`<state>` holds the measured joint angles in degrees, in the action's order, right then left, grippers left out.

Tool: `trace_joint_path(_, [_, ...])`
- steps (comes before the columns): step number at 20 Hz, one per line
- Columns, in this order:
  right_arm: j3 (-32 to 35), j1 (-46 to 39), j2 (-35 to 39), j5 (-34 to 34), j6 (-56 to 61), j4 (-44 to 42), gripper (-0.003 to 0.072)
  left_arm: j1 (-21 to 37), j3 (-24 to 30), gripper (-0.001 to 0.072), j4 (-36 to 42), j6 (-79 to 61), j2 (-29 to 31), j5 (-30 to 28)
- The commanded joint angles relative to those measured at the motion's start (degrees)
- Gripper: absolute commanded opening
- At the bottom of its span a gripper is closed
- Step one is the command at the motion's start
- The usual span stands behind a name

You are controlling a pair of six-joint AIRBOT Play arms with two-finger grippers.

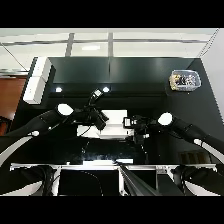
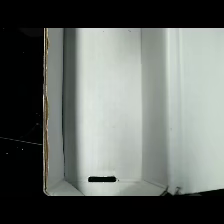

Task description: Fold the box and place the chain.

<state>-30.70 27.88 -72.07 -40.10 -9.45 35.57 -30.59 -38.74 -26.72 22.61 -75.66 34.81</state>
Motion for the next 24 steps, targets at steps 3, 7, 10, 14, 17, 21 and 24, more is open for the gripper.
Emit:
trace_joint_path(3, [0.0, 0.0, 0.0, 0.0, 0.0, 0.0, 0.0181, 1.3, -3.8, 0.0025, -5.3, 0.2, -0.5, 4.8])
trace_joint_path(7, [0.0, 0.0, 0.0, 0.0, 0.0, 0.0, 0.0181, 5.8, -6.2, 0.0025, -15.3, 4.8, 4.6, 7.9])
trace_joint_path(10, [0.0, 0.0, 0.0, 0.0, 0.0, 0.0, 0.018, 8.9, -3.5, 0.0025, -18.1, 3.8, 9.2, 10.1])
trace_joint_path(14, [0.0, 0.0, 0.0, 0.0, 0.0, 0.0, 0.0181, 11.7, -0.2, 0.0026, -19.8, -5.9, 10.7, 23.2])
trace_joint_path(17, [0.0, 0.0, 0.0, 0.0, 0.0, 0.0, 0.018, 11.6, -0.1, 0.0232, -26.3, -6.1, 10.7, 25.8])
trace_joint_path(21, [0.0, 0.0, 0.0, 0.0, 0.0, 0.0, 0.0181, 11.4, 0.0, 0.064, -28.5, -10.2, 10.5, 23.0])
trace_joint_path(24, [0.0, 0.0, 0.0, 0.0, 0.1, -0.1, 0.018, 9.0, 1.8, 0.0639, -25.0, -19.4, 9.8, 22.6])
